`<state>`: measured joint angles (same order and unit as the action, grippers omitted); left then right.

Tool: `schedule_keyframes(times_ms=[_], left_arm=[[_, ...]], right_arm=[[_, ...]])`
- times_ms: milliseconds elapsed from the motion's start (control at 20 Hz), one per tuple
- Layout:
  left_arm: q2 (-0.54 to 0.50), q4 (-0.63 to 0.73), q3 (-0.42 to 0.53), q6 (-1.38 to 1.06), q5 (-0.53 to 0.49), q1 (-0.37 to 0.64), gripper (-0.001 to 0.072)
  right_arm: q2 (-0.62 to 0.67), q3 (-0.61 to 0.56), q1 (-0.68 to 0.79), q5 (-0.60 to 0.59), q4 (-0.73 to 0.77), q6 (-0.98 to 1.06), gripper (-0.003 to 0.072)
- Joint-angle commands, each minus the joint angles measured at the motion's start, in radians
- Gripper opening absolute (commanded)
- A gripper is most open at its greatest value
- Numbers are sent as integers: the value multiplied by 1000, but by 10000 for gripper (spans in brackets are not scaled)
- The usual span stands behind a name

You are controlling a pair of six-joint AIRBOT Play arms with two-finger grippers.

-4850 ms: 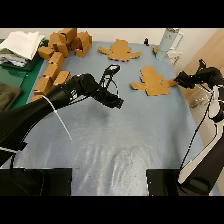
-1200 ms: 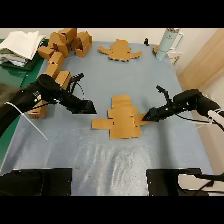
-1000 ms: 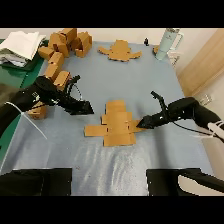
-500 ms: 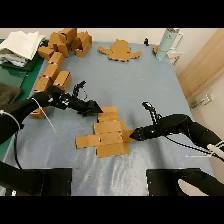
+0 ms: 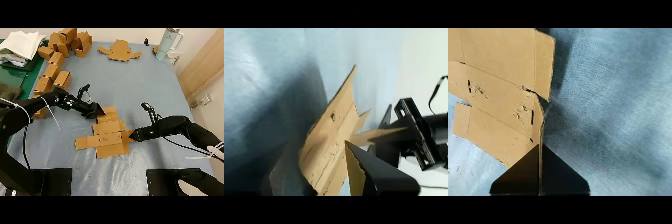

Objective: Fold the box.

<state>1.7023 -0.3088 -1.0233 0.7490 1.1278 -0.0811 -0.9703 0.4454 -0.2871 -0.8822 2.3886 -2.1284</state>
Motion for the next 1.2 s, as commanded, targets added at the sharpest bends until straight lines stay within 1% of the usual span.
schedule_keyframes(times_ms=[0, 50, 100, 150, 200, 250, 300, 350, 400, 550, 600, 700, 750, 800, 850, 900, 1000, 1050, 1150], left_arm=[[6, -5, -3, -36, 60, -27, 521], [6, -4, -3, -48, 60, -39, 520], [6, -4, -4, -63, 60, -48, 464], [6, -4, -4, -80, 61, -51, 275], [6, -3, -4, -86, 60, -52, 235], [6, -1, -4, -88, 61, -52, 234], [6, -2, -4, -88, 63, -53, 213], [6, -2, -4, -95, 68, -55, 80], [6, -1, -5, -110, 72, -55, 44], [6, 3, -6, -118, 72, -56, 43], [6, 3, -6, -130, 73, -56, 23], [6, 9, -6, -154, 80, -56, 14], [6, 21, -6, -154, 85, -56, 14], [6, 29, -6, -150, 88, -56, 14], [6, 51, -6, -151, 82, -56, 14], [6, 68, -7, -171, 72, -56, 13], [3, 71, -27, -272, 68, -59, 11], [-5, 71, -38, -303, 43, -66, 9], [-52, 93, -40, -377, -55, -102, 8]], right_arm=[[-1, 0, -2, 8, -2, 1, 5], [-2, 0, -2, 9, -2, 0, 4], [-2, 0, -2, 9, -2, 1, 5], [-2, 0, -2, 9, -2, 1, 4], [-2, 0, -2, 9, -2, 1, 4], [-2, -1, -2, 9, -2, 1, 4], [-2, 0, -2, 10, -2, 1, 4], [-2, 0, -2, 11, -3, 1, 5], [-2, 0, -2, 11, -2, 0, 4], [-2, -1, -2, 11, -3, 0, 4], [-2, 0, -2, 12, -3, 0, 5], [-2, -1, -2, 19, -3, 0, 6], [-2, 0, -2, 27, -3, 0, 27], [-2, 0, -2, 42, -3, 1, 126], [-2, 0, -1, 61, -6, 1, 271], [-2, 0, 1, 82, -12, 7, 356], [-2, 8, 2, 124, -61, 80, 356], [-2, 22, 3, 137, -116, 125, 356], [-2, 71, 18, 138, -281, 251, 356]])
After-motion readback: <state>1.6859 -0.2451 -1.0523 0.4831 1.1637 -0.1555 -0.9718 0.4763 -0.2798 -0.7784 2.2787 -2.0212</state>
